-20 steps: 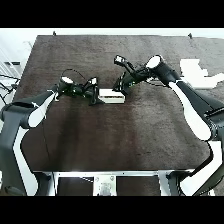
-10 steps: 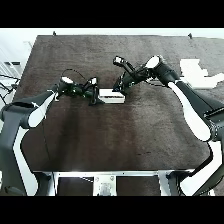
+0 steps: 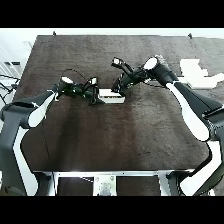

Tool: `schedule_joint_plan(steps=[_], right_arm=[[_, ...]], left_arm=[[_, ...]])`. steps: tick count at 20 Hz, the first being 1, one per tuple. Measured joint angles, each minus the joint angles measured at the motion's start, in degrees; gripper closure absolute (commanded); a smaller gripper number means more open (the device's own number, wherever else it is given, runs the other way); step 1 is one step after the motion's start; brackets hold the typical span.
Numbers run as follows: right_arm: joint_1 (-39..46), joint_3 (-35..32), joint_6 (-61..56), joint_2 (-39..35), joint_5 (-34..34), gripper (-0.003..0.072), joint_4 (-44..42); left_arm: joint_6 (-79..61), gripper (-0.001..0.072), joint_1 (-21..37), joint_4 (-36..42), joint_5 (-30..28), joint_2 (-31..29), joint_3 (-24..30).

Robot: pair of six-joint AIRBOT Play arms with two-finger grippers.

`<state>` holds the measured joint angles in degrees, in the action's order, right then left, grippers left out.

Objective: Fold the box and place the chain.

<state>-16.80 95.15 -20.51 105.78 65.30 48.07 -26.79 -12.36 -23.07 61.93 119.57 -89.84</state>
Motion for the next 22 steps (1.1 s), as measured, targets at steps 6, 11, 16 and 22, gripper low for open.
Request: schedule_joint_plan(steps=[6, 11, 16, 22], right_arm=[[-0.02, -0.96, -0.2, 0.15, -0.2, 0.0572, 0.28], [-0.44, -3.61, -0.2, 0.15, 0.04, 0.057, 0.22], [-0.63, -6.01, -0.26, 0.17, 0.35, 0.0507, -0.04], [3.1, -6.71, 2.58, 0.26, 1.55, 0.0523, -10.78]], left_arm=[[-0.04, 0.043, 0.0, 0.0, -0.02, 0.0, 0.0], [-0.13, 0.043, -0.02, -0.02, -0.02, 0.0, 0.0], [-0.48, 0.043, -0.13, -0.22, 0.39, 0.0, 0.02], [-0.02, 0.043, -0.02, -0.04, 0.13, 0.0, 0.04]])
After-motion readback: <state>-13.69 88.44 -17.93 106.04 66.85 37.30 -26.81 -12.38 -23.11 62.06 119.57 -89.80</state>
